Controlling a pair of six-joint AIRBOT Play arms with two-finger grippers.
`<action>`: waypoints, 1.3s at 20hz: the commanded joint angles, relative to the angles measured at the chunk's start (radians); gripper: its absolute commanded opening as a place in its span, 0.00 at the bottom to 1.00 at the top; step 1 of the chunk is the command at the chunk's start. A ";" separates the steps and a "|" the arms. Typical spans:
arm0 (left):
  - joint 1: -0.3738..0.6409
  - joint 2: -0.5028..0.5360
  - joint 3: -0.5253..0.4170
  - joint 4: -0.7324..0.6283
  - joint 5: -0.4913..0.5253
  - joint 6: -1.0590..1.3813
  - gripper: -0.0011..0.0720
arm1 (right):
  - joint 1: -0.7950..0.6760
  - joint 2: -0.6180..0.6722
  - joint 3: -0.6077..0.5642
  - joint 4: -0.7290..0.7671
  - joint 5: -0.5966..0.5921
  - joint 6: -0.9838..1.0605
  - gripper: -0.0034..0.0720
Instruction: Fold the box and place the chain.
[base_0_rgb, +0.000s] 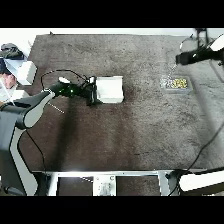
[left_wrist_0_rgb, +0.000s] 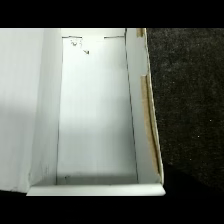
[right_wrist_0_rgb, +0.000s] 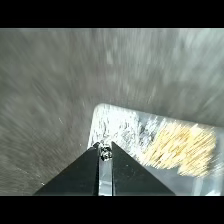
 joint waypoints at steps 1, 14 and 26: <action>0.000 0.000 0.000 0.000 0.000 0.000 0.34 | 0.035 0.191 0.001 0.000 -0.093 -0.056 0.01; 0.000 0.000 0.000 0.000 0.000 0.000 0.34 | 0.258 0.465 0.001 0.004 -0.403 -0.062 0.01; 0.000 0.000 0.000 0.000 0.000 0.000 0.34 | 0.383 0.419 0.000 0.124 -0.337 -0.153 0.01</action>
